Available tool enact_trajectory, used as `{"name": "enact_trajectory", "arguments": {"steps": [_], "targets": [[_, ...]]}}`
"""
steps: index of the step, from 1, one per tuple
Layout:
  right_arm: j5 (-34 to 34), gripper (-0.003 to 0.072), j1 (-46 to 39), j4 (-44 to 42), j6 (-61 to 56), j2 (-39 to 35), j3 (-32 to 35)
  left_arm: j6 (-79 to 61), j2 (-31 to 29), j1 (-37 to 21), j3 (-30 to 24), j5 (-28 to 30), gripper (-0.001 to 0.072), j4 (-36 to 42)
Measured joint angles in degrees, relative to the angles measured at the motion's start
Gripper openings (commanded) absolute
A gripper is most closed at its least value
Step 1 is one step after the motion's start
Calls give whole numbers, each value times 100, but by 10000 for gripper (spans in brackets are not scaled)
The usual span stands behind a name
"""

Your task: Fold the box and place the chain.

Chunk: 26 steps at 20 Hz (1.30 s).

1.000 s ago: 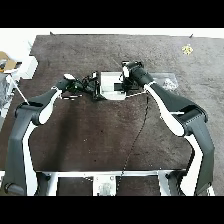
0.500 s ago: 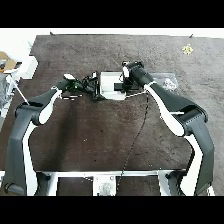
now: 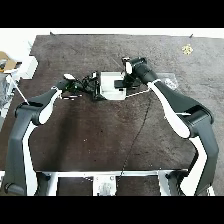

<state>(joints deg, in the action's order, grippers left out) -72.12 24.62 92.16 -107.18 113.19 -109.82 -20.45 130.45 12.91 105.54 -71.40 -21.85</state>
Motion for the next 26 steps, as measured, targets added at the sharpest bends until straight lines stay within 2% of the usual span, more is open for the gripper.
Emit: {"name": "enact_trajectory", "arguments": {"steps": [7, 8, 9, 10, 13, 16, 26], "targets": [[111, 394, -658, 35, 1222, -1025, -7, 2, 2, 0, 0, 2, 344, 0], [153, 367, -861, 72, 1320, -1106, -7, 2, 2, 0, 0, 2, 344, 0], [164, 309, -1064, 94, 1399, -1145, -7, 2, 2, 0, 0, 2, 344, 0], [157, 324, -1283, 116, 1436, -1152, -4, 2, 2, 0, 0, 2, 344, 0], [37, 324, -1976, -37, 1646, -957, 0, 2, 0, 0, 0, 2, 344, 0], [-39, 324, -2474, -562, 1937, -595, 2, 2, 2, 0, 0, 2, 344, 0], [-92, 321, -2793, -1246, 2317, 291, 2, 2, 2, 0, 0, 4, 344, -2]]}}
